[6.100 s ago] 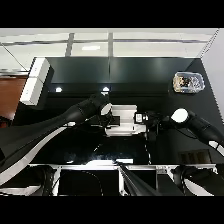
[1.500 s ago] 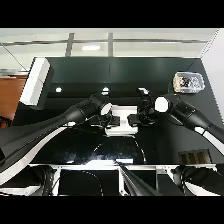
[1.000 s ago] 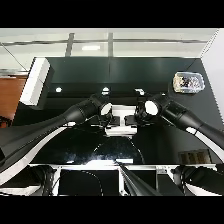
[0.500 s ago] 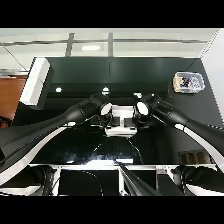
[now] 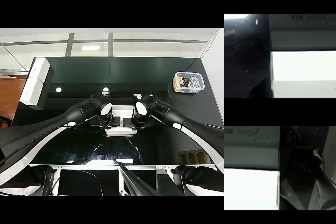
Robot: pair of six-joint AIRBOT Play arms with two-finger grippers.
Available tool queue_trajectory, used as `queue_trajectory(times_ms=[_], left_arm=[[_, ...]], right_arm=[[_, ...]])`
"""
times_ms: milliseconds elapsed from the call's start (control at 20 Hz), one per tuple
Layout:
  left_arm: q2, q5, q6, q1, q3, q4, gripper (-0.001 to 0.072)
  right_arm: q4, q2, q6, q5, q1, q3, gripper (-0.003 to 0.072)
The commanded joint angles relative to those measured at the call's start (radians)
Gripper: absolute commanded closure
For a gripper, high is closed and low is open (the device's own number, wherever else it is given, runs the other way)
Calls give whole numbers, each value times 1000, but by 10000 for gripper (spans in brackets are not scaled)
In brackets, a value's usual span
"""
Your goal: Fold the box and place the chain.
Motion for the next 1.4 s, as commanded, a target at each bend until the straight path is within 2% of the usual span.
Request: queue_trajectory(times_ms=[0,100,200,350,400,550,600,650,700,850,1000,1100,1250,1350], left_arm=[[0,0,3,1,0,1,682],[0,0,3,1,0,1,682],[0,0,3,1,0,1,682],[0,0,3,1,0,1,682],[0,0,3,1,0,1,682],[0,0,3,1,0,1,682],[0,0,3,1,0,1,682],[0,0,3,1,0,1,682],[0,0,3,1,0,1,682],[0,-2,3,1,0,1,682],[0,-1,3,1,0,1,682],[0,0,3,1,0,1,682],[0,0,3,1,0,2,682],[0,3,3,1,0,1,682]], right_arm=[[8,-1,6,-5,0,1,679],[9,-1,5,-6,0,1,657],[10,-1,6,-5,0,1,480],[14,-1,6,-5,0,1,487],[14,-1,6,-6,0,1,636],[15,-1,6,-9,0,1,673],[15,0,6,-9,0,1,649],[14,1,6,-8,-2,1,514],[9,6,4,0,-2,1,414],[-18,47,-56,3,-2,1,397],[-34,167,-108,6,-2,1,397],[-125,291,-115,43,-2,1,397],[-396,471,-110,137,-48,-8,398],[-623,530,-110,182,-159,-47,398]])
